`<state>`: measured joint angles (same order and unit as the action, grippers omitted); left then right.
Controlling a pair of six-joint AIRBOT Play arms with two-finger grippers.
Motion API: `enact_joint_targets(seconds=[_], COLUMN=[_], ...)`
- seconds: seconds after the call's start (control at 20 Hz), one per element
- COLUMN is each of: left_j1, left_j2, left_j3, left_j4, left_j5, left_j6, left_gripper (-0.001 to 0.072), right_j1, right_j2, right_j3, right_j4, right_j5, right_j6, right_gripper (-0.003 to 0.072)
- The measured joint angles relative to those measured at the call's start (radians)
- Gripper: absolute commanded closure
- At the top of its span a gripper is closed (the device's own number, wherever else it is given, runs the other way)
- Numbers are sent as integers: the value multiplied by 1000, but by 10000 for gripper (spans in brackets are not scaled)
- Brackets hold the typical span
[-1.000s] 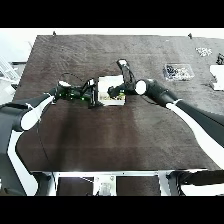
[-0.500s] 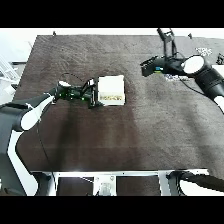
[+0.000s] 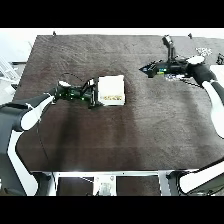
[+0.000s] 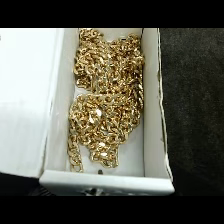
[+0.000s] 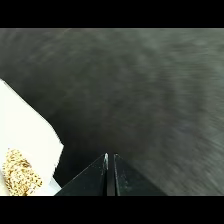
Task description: Fold the box and place the chain.
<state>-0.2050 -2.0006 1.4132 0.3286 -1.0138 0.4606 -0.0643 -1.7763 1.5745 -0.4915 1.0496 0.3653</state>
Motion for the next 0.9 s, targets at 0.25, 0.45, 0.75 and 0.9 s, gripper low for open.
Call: enact_joint_targets(seconds=[0.25,0.45,0.75,0.9], left_j1=[0,0,0,0], left_j2=[0,0,0,0], left_j3=[0,0,0,0], left_j4=[0,0,0,0], left_j5=[0,0,0,0], left_j6=[0,0,0,0], left_gripper=[242,242,242,242], right_j1=[61,119,151,155], right_j2=[-142,-198,-220,-222], right_j3=[112,135,183,241], right_j4=[21,-21,-56,-60], right_j5=[46,58,147,281], right_j6=[-29,-35,-53,-53], right_gripper=[621,621,617,508])
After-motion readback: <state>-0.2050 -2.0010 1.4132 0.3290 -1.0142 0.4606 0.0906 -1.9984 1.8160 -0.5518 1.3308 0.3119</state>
